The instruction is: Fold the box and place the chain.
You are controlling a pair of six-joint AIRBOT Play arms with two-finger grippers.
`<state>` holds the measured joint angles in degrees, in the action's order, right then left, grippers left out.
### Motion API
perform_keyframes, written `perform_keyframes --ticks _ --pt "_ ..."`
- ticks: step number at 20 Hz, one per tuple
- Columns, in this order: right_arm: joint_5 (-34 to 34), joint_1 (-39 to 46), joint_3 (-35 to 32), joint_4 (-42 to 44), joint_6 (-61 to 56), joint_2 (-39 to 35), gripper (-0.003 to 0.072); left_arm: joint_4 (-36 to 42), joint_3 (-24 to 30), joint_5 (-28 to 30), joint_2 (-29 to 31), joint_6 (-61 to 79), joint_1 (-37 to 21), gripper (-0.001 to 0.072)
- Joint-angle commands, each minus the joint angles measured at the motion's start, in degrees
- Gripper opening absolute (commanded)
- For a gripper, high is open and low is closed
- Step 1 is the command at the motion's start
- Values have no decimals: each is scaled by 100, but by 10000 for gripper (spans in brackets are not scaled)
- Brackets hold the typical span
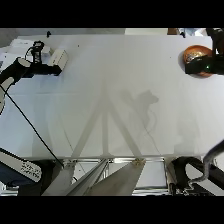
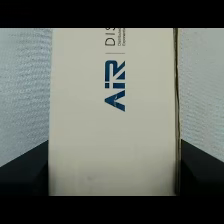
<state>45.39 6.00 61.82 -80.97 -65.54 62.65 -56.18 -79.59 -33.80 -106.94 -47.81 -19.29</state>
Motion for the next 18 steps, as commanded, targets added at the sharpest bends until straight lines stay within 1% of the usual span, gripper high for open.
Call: perform_keyframes --ticks 1,4,5,11,18 --pt "2 2 4 2 0 -4 16 2 4 -48 -2 -4 11 382" --pt "2 2 4 2 0 -4 16 2 2 -216 0 -4 11 600" --pt "2 2 4 2 0 -4 16 2 4 -249 2 -9 11 710" --pt "2 2 4 2 -2 -4 16 2 2 -452 188 -7 11 703" --pt "2 2 4 2 0 -4 16 26 2 -487 752 -17 11 702"
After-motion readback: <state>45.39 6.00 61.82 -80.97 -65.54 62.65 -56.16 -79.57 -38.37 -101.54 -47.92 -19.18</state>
